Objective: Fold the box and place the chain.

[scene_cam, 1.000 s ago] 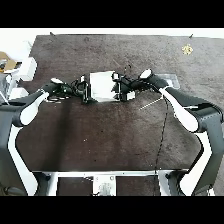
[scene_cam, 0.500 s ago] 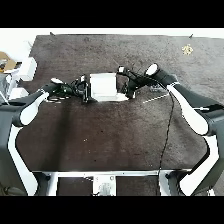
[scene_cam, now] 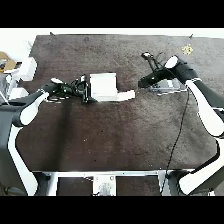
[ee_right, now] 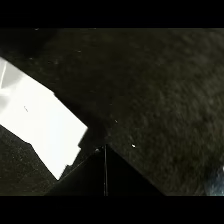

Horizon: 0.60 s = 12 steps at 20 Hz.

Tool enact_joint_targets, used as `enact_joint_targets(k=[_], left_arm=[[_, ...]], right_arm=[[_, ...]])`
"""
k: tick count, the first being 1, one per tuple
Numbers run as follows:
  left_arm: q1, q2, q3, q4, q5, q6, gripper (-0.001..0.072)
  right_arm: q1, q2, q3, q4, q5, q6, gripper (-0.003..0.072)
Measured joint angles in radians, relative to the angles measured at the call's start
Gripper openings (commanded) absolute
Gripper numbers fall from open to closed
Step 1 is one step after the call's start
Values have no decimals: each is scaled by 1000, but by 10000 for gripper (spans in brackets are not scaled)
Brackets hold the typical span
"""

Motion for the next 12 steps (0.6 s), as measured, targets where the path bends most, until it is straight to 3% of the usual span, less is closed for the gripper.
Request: enact_joint_targets(k=[12], left_arm=[[0, 0, 0, 0, 0, 0, 224]], right_arm=[[-24, -118, -1, 202, 99, 117, 4]])
